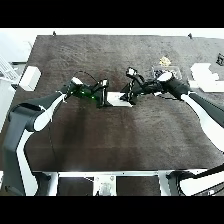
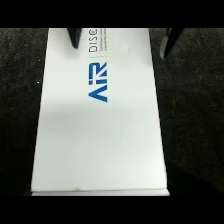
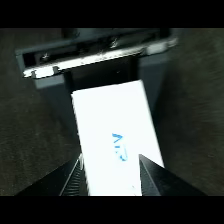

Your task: Fold the box and place the chain.

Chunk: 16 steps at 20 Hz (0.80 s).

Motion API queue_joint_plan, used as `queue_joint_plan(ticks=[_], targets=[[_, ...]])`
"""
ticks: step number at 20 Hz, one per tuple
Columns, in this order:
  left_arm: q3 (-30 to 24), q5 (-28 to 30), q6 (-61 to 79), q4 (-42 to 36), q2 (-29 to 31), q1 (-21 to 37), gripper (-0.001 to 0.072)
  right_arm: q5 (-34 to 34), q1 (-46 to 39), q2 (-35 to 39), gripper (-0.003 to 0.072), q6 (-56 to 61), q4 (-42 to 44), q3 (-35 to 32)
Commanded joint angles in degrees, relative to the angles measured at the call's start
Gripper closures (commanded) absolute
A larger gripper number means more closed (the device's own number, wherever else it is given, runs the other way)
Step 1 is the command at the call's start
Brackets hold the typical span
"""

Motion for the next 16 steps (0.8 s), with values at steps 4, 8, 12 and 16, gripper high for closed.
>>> queue_joint_plan(ticks=[4, 8, 12, 16], targets=[[0.0, 0.3, -0.1, -0.1, 0.0, 0.1, 0.0184, 2.3, -2.8, 0.7, 0.0562, -1.6, 3.0, -0.3], [0.0, 0.3, -0.1, -0.1, 0.0, 0.1, 0.0184, 2.4, -4.4, -1.2, 0.0674, -1.3, 3.0, -1.2], [0.0, 0.3, -0.1, -0.1, 0.0, 0.1, 0.0184, 5.6, -4.3, -4.0, 0.0675, 0.5, 3.0, -1.3], [0.0, 0.3, -0.1, -0.1, 0.0, 0.1, 0.0184, 7.1, -4.3, -6.6, 0.0674, 1.9, 3.0, -1.3]])
